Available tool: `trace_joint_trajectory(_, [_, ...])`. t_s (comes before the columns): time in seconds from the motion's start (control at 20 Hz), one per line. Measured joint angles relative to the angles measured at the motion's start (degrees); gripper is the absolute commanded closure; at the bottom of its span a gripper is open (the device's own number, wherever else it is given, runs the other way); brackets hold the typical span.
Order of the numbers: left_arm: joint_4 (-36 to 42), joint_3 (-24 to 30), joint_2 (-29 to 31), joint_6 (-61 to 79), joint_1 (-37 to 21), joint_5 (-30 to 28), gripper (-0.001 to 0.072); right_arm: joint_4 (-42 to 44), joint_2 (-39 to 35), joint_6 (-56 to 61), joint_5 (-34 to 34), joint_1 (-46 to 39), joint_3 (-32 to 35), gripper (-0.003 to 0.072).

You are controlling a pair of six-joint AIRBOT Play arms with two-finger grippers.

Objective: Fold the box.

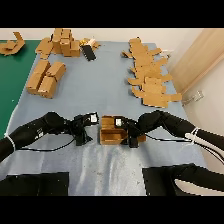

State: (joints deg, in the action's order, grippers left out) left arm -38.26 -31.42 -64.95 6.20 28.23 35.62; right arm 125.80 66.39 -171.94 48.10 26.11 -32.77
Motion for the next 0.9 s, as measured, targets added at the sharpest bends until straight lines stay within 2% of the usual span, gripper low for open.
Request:
trace_joint_trajectory(0.15, [5.57, 0.31, 0.70, 8.24, -7.30, 12.17, 0.0014, 0.00, 0.00, -0.02, 0.00, 0.00, 0.00, 0.0253])
trace_joint_trajectory(0.25, [9.51, 0.98, 0.57, 13.27, -10.69, 15.63, 0.0014, 0.00, 0.00, -0.02, 0.00, 0.00, 0.00, 0.0253])
trace_joint_trajectory(0.35, [13.00, 1.44, -0.33, 17.88, -11.30, 17.49, 0.0013, 0.00, 0.00, -0.02, 0.00, 0.02, 0.00, 0.0253])
trace_joint_trajectory(0.5, [15.50, 1.79, -1.88, 20.17, -8.61, 15.41, 0.0014, 0.00, 0.00, -0.02, -0.02, 0.00, 0.00, 0.0253])
trace_joint_trajectory(0.9, [17.31, 2.05, -4.07, 18.78, 0.96, 4.04, 0.0013, -0.02, 0.00, -0.02, 0.00, 0.00, 0.00, 0.0253])
